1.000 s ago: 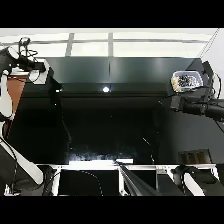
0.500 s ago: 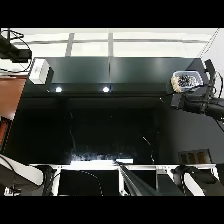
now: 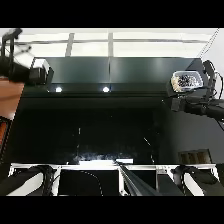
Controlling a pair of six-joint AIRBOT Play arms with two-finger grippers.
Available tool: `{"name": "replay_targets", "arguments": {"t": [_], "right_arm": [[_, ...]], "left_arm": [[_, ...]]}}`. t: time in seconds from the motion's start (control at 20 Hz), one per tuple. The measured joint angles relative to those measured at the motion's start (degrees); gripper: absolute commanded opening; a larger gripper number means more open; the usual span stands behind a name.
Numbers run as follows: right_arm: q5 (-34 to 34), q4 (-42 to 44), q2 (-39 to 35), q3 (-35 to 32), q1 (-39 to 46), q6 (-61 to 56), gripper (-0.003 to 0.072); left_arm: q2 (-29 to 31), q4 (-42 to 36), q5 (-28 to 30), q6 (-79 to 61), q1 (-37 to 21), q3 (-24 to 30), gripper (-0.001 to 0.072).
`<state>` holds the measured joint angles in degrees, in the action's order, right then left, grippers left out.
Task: Fold the box and place the chain.
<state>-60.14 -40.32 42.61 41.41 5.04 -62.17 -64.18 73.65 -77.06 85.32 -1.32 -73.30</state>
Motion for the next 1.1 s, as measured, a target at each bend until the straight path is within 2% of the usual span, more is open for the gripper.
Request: {"name": "replay_targets", "arguments": {"t": [0.2, 0.3, 0.45, 0.6, 0.7, 1.1], "right_arm": [[2.8, -15.7, -4.4, -0.4, 0.0, -6.6, 0.0008], [4.8, -23.1, -6.5, -2.2, 0.0, -8.5, 0.0010], [11.0, -29.8, -8.4, -6.1, 0.0, -9.9, 0.0015], [16.3, -32.1, -9.2, -8.0, 0.0, -10.4, 0.0016], [17.9, -32.2, -9.4, -8.6, 0.0, -10.7, 0.0016], [20.1, -32.5, -9.5, -9.2, 0.0, -10.9, 0.0016]], "left_arm": [[20.4, -0.9, 10.4, 0.0, 0.9, 25.7, 0.0026], [30.4, -1.0, 14.5, -0.2, 1.0, 36.6, 0.0026], [42.8, -0.5, 18.6, -0.7, 1.2, 46.9, 0.0026], [50.9, 0.8, 21.2, -0.9, 1.2, 51.3, 0.0027], [53.8, 1.5, 21.9, -0.9, 1.2, 52.5, 0.0027], [56.8, 0.2, 22.6, -1.1, 1.2, 53.7, 0.0027]]}}
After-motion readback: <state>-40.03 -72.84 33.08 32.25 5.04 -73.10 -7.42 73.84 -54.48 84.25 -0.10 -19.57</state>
